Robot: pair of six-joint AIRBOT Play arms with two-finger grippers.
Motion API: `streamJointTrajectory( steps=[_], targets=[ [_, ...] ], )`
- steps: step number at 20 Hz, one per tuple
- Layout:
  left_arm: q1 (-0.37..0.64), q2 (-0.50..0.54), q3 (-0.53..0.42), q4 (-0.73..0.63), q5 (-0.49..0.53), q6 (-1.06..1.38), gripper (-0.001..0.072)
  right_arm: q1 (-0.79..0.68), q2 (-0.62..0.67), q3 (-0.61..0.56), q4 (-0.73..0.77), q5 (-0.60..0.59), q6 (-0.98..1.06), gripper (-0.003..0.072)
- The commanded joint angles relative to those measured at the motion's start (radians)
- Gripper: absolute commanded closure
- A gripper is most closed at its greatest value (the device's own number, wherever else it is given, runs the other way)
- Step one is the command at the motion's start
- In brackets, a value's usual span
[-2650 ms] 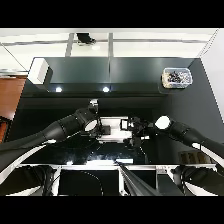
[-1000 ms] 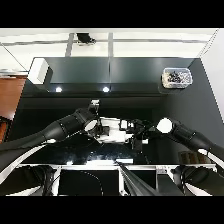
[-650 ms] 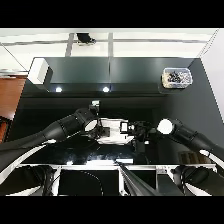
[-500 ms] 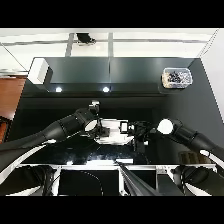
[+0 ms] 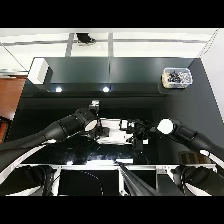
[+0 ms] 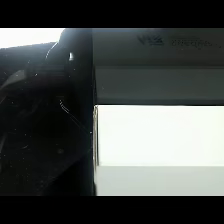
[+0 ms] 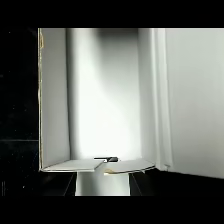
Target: Fold the box and place the chain.
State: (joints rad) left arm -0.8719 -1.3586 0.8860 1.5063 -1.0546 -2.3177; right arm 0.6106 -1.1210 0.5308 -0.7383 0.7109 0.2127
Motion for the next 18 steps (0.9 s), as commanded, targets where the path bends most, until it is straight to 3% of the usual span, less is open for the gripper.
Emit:
streamJointTrajectory(
  steps=[1,7,18],
  targets=[
    [0.001,0.0,0.001,0.0,0.005,0.0,0.0682,0.003,-0.003,0.001,0.042,-0.027,-0.004,0.0309],
    [0.001,0.0,0.001,0.0,0.005,0.0,0.0682,0.003,-0.034,0.001,0.164,-0.03,-0.015,0.0309],
    [0.001,0.0,0.001,-0.001,0.006,0.0,0.0682,0.003,-0.045,0.0,0.214,-0.055,-0.014,0.0309]
  ],
)
